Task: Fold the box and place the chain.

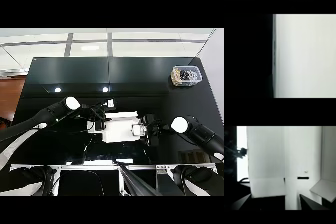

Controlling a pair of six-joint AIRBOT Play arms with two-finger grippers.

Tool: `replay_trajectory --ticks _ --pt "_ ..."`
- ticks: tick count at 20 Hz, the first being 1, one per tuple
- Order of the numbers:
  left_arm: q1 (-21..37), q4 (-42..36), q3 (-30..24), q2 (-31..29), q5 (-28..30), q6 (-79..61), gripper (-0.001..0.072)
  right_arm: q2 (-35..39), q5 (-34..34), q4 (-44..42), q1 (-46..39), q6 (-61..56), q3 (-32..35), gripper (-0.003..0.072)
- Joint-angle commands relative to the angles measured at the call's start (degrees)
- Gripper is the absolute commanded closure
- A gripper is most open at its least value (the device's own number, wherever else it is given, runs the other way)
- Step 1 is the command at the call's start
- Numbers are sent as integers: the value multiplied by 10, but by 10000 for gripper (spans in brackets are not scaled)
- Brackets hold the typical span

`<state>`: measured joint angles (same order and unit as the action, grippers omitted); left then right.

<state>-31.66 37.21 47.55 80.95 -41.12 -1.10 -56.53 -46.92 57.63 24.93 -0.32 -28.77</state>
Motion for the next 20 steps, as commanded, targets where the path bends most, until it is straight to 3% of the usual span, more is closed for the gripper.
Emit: replay_trajectory --ticks 1,10,20 --pt "0 0 0 0 0 0 684 0 -24 19 1 -14 7 -21" --pt "0 0 0 0 0 0 684 -14 58 -131 2 -12 21 -21" --pt "0 0 0 0 0 0 684 -9 122 -141 1 4 8 -21"
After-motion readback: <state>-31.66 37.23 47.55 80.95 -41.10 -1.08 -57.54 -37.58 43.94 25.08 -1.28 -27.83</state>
